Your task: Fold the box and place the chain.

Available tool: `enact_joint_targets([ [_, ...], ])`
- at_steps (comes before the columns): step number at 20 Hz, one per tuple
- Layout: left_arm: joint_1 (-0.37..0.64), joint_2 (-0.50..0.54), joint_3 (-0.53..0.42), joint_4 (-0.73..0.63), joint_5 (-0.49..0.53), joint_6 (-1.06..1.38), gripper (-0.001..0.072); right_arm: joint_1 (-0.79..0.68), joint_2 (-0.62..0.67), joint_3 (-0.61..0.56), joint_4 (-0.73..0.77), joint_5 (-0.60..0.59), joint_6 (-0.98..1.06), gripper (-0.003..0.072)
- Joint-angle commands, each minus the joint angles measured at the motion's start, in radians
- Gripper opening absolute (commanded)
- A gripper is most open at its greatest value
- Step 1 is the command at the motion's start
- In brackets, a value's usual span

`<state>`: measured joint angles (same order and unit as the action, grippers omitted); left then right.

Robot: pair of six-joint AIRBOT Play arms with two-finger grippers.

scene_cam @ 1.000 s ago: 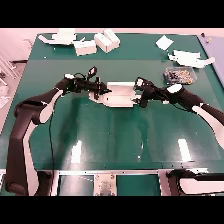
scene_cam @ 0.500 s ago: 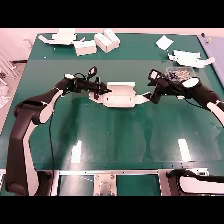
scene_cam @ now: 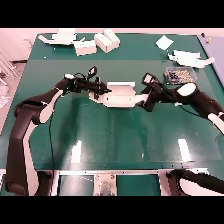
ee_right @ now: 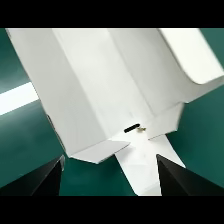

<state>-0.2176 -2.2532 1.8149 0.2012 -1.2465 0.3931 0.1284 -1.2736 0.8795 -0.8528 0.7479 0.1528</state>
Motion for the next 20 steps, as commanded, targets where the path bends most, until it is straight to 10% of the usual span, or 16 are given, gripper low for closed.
enact_joint_targets([
  [1, 0.0, 0.0, 0.0, 0.0, 0.001, 0.0, 0.0022, 0.074, 0.012, -0.078, -0.005, -0.124, -0.028, 0.069],
  [20, 0.0, 0.0, 0.0, 0.0, 0.0, 0.0, 0.0022, 0.157, -0.07, -0.091, 0.0, -0.511, -0.112, 0.069],
])
